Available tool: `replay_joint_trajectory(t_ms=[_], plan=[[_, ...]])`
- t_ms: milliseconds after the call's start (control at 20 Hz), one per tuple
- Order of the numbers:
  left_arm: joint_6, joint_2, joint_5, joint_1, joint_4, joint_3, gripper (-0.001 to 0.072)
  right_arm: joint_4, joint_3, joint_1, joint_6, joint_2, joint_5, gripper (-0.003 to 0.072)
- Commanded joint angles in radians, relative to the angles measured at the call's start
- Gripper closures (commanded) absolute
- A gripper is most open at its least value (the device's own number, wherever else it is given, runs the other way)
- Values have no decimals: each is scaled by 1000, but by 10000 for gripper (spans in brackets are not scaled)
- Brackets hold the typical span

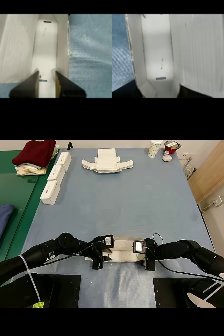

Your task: Fold the box.

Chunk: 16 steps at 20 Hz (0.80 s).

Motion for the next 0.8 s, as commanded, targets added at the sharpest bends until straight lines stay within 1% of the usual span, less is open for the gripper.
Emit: replay_joint_trajectory(t_ms=[0,50,100,200,300,350,400,500,650,750], plan=[[-57,-1,2,0,21,0,585,0,1,0,2,0,0,177],[-93,-1,1,0,31,0,604,0,1,0,2,0,0,178],[-122,-1,2,0,31,0,605,0,1,0,2,0,0,177],[-164,1,-5,0,39,0,696,0,1,0,2,0,0,177],[-243,3,-6,1,46,1,696,0,1,0,2,0,0,178],[-307,8,-6,1,73,1,697,0,1,0,2,0,0,177],[-385,20,-6,2,120,1,697,0,1,0,2,0,0,177],[-591,66,-10,2,256,1,697,0,1,0,2,0,0,177],[-934,180,-43,2,454,11,697,0,1,0,2,0,0,177],[-1101,269,-61,2,519,12,696,0,1,0,2,0,0,178]])
